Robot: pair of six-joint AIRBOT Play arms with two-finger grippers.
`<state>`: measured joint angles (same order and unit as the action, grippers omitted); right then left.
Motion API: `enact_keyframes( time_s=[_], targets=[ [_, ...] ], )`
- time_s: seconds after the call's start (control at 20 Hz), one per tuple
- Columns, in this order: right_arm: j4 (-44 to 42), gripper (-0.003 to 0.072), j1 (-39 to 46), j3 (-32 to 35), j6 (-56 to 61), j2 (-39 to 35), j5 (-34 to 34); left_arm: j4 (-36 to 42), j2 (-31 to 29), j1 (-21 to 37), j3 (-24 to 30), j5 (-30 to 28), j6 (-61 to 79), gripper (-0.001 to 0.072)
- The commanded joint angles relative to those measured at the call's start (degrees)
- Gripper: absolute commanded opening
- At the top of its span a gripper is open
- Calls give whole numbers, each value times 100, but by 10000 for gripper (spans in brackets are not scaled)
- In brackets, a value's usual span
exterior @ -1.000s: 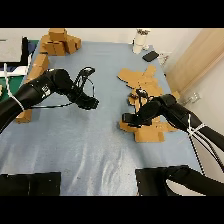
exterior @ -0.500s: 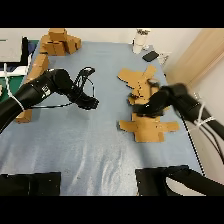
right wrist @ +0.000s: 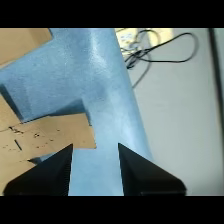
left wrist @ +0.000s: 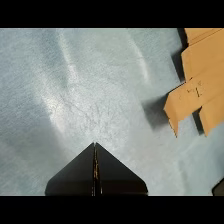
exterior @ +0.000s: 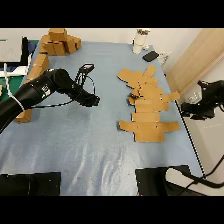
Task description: Fold the box.
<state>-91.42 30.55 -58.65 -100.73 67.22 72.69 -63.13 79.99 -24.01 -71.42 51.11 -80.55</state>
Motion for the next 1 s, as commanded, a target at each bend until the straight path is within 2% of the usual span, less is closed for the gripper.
enact_keyframes(
  time_s=[0.0, 0.1, 0.2, 0.4, 0.45, 0.5, 0.75, 0.9, 0.95],
  targets=[
    [-1613, 431, 1049, -28, -1692, 605, -39, 63, 2, 4, -7, -59, 0, 15],
    [-1659, 431, 1082, -26, -1969, 1032, 155, 131, 4, 7, -7, -70, 2, 15],
    [-2052, 431, 1073, -24, -2275, 1390, 422, 262, 4, 4, -7, -122, 2, 15],
    [-2505, 422, 1067, -17, -2411, 1692, 800, 431, 4, 7, -7, -162, 4, 15],
    [-2507, 382, 1040, -15, -2452, 1696, 866, 446, 4, 7, -7, -157, 9, 15],
    [-2544, 283, 1014, -15, -2483, 1696, 938, 459, 4, 4, -7, -157, 9, 15],
    [-2671, 265, 796, 13, -2465, 1698, 1375, 577, 2, 7, -7, -140, 13, 15],
    [-2686, 51, 640, 133, -2426, 1696, 1596, 704, 2, 7, -7, 55, 20, 16],
    [-2756, 3, 557, 190, -2374, 1687, 1661, 800, 2, 7, -7, 160, 61, 16]
  ],
)
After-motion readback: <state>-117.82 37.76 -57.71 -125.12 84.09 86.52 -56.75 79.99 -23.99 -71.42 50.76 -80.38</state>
